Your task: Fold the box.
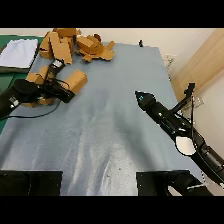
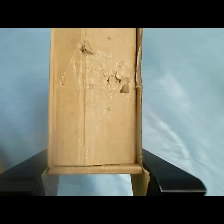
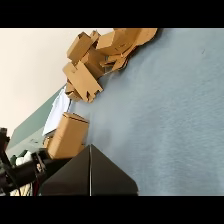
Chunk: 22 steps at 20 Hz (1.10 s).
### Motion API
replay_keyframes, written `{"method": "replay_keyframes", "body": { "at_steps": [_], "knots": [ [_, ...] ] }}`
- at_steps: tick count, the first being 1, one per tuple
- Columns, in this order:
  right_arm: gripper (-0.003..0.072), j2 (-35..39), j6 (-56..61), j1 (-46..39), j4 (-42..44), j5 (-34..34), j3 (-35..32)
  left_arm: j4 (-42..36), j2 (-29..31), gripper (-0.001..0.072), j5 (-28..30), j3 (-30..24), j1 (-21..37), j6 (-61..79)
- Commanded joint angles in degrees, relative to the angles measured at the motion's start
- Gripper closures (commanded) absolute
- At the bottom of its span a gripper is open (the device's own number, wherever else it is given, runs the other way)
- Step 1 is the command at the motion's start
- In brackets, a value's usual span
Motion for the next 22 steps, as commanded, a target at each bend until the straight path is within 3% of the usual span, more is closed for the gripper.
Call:
{"method": "replay_keyframes", "body": {
  "at_steps": [1, 8, 13, 22],
  "knots": [
    [0.0685, 1.53, 0.02, -0.94, -1.38, 3.13, 0.04, 4.07, 0.63, 0.0239, 0.02, 2.23, 8.9, -11.15],
    [0.0685, 1.55, 0.28, -0.94, -1.22, 2.99, 0.07, 6.71, -0.09, 0.024, -11.41, 2.4, 18.21, -15.04],
    [0.0685, 1.57, 0.28, -0.92, -1.11, 2.86, 0.07, 13.05, -3.28, 0.024, -13.57, 2.4, 18.36, -21.97],
    [0.0685, 4.52, 0.28, -0.87, -1.14, 2.99, 0.07, 13.33, -4.33, 0.0238, -11.85, 2.43, 18.36, -21.94]
  ]
}}
